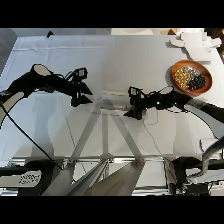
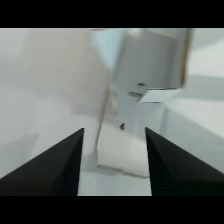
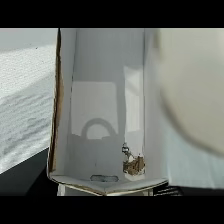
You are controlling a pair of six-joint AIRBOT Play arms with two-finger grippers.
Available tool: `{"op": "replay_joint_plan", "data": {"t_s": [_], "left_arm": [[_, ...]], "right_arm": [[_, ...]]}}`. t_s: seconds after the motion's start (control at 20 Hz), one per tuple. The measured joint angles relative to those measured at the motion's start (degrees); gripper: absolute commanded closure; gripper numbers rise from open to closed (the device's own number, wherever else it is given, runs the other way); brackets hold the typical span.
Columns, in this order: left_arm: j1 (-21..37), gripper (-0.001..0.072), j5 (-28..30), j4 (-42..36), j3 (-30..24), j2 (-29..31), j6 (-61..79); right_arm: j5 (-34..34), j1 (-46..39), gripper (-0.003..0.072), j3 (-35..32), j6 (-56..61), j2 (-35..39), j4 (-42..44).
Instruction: Fold the box and place the chain.
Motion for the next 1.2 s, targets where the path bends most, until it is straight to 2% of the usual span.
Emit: {"op": "replay_joint_plan", "data": {"t_s": [0.15,0.4,0.7,1.2], "left_arm": [[-0.15,0.0201,-0.09,-3.21,-1.55,-0.87,9.05],[-1.46,0.0201,1.57,-5.14,-2.29,-3.1,13.77],[-3.1,0.0202,6.4,-1.55,-2.45,-3.98,11.13],[-4.87,0.023,5.2,1.49,-2.45,-4.07,12.61]], "right_arm": [[0.0,0.0,0.0222,0.0,0.0,0.0,0.0],[0.02,0.0,0.0222,0.0,0.0,0.0,0.0],[0.02,0.0,0.0222,0.0,0.0,0.0,0.0],[0.04,0.0,0.0222,0.0,0.02,0.0,0.02]]}}
